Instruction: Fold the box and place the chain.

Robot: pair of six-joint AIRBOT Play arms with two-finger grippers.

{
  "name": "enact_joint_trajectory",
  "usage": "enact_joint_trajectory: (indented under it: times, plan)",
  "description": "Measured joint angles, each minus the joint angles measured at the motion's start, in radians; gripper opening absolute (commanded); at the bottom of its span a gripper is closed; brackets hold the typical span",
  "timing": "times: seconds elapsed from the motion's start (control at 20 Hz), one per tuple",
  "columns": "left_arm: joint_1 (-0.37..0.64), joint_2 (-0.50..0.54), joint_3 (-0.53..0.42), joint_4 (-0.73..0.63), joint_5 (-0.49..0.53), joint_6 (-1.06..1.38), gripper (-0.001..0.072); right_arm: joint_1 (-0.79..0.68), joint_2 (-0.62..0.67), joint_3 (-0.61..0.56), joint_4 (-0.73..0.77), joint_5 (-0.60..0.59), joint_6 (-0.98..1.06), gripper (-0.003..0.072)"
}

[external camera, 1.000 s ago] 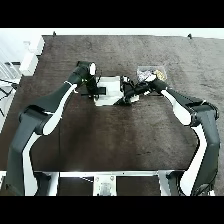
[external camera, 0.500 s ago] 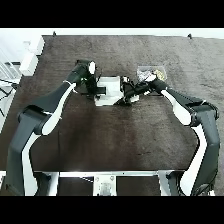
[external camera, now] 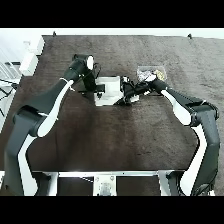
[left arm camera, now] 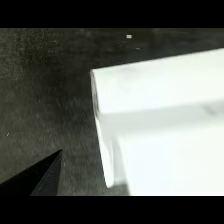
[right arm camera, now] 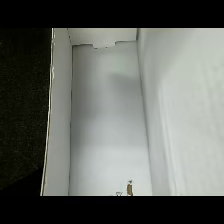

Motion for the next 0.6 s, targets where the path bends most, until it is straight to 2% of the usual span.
enact_joint_trajectory:
  times: [0.25,0.45,0.6]
  plan:
    - [0.008,0.095,-0.001,0.012,0.01,0.158,0.0556,0.0,0.0,0.0,0.0,0.0,0.0,0.0456]
    - [0.053,0.124,-0.01,-0.009,0.049,0.525,0.0553,0.0,0.0,0.0,0.0,0.0,0.0,0.0456]
    - [0.126,0.129,-0.032,-0.121,0.104,0.792,0.0553,0.0,0.0,0.0,0.0,0.0,0.0,0.0457]
